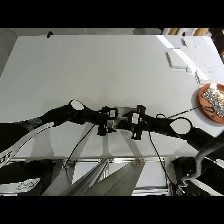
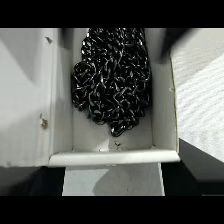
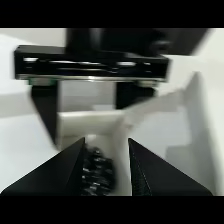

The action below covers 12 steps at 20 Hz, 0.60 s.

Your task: Fold the box and place the chain.

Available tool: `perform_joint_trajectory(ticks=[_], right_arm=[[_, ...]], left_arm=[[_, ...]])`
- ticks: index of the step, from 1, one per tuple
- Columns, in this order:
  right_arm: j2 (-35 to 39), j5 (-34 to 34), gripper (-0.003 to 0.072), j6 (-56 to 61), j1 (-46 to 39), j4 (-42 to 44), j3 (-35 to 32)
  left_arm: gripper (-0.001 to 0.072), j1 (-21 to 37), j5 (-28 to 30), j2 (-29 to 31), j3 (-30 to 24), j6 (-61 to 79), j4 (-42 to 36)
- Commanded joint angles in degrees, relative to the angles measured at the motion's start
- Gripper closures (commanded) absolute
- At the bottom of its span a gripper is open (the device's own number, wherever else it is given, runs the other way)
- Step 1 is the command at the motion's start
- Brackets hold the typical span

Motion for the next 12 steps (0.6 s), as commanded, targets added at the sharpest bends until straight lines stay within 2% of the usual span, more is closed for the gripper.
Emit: perform_joint_trajectory(ticks=[1,4,6,7,9,12], right_arm=[[5.53,3.48,0.0387,0.13,-4.70,-7.10,0.63],[13.99,12.44,0.0390,0.28,-12.33,-23.61,0.74],[15.98,19.67,0.0393,0.33,-18.34,-31.80,0.74],[15.61,23.54,0.0400,0.33,-21.59,-34.60,0.72],[13.42,29.51,0.0466,0.33,-27.19,-38.80,0.61],[8.48,30.34,0.0466,0.33,-31.74,-42.99,-0.66]], left_arm=[[0.0437,0.04,-0.02,-0.04,0.04,0.00,0.02],[0.0437,0.04,0.00,-0.04,0.04,0.00,0.02],[0.0437,0.04,0.00,-0.04,0.04,0.00,0.02],[0.0437,0.04,0.00,-0.04,0.04,0.00,0.02],[0.0437,0.04,0.00,-0.04,0.04,0.00,0.02],[0.0437,0.04,0.02,-0.04,0.04,0.00,0.02]])
